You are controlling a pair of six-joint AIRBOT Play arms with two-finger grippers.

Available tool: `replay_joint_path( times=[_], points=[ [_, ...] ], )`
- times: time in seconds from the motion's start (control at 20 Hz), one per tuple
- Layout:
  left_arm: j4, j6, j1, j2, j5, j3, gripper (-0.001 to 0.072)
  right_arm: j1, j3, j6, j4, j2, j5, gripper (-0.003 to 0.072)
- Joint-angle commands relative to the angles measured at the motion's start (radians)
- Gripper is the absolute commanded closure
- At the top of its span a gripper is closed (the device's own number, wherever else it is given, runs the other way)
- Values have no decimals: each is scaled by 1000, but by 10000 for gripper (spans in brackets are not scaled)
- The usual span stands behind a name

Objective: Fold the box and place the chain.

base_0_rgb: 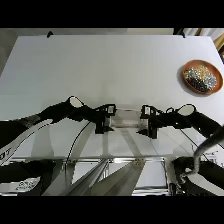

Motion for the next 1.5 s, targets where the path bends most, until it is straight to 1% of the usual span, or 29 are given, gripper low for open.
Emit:
replay_joint_path(
  times=[0.0, 0.15, 0.2, 0.25, 0.3, 0.35, 0.4, 0.45, 0.5, 0.55, 0.6, 0.7, 0.8, 0.85, 0.95, 1.05, 1.2, 1.45],
  points=[
    [-1, 0, 1, 1, 2, 0, 315, 0, 0, 183, -154, 79, 1, 15],
    [-2, 0, 1, 1, 2, 0, 315, 0, 0, 312, -324, 196, 1, 24],
    [-2, 0, 1, 1, 2, 0, 315, 0, 0, 356, -359, 240, 8, 24],
    [-1, 0, 1, 1, 2, 0, 315, 0, 0, 383, -366, 280, 17, 43],
    [-2, 0, 1, 1, 2, 0, 315, 0, 0, 387, -335, 319, 30, 117],
    [-2, 0, 1, 1, 2, 0, 315, 0, 0, 383, -264, 347, 40, 255],
    [-1, 0, 1, 1, 2, 0, 315, 0, 0, 375, -163, 361, 51, 471],
    [-1, 0, 1, 1, 2, 0, 315, 0, 0, 375, -56, 362, 67, 671],
    [-2, 0, 1, 1, 2, 0, 315, 3, 0, 369, 51, 359, 72, 666],
    [-1, 0, 1, 1, 2, 0, 315, 17, 0, 368, 126, 357, 55, 666],
    [-2, 0, 1, 1, 2, 0, 315, 41, 0, 368, 155, 354, 15, 666],
    [-2, 0, 1, 1, 2, 0, 315, 106, 0, 385, 164, 336, -116, 666],
    [-2, 0, 1, 1, 2, 0, 315, 166, 0, 436, 189, 294, -278, 666],
    [-2, 0, 1, 1, 2, 0, 315, 188, 0, 467, 200, 262, -363, 666],
    [-2, 0, 1, 1, 2, 0, 315, 204, 0, 529, 205, 185, -472, 666],
    [-2, 0, 1, 1, 2, 0, 315, 204, 0, 586, 201, 103, -507, 666],
    [-2, 0, 1, 1, 2, 0, 315, 204, 0, 597, 198, 15, -506, 666],
    [-2, 0, 1, 1, 2, 0, 315, 204, 1, 597, 196, 14, -480, 666]
  ],
)
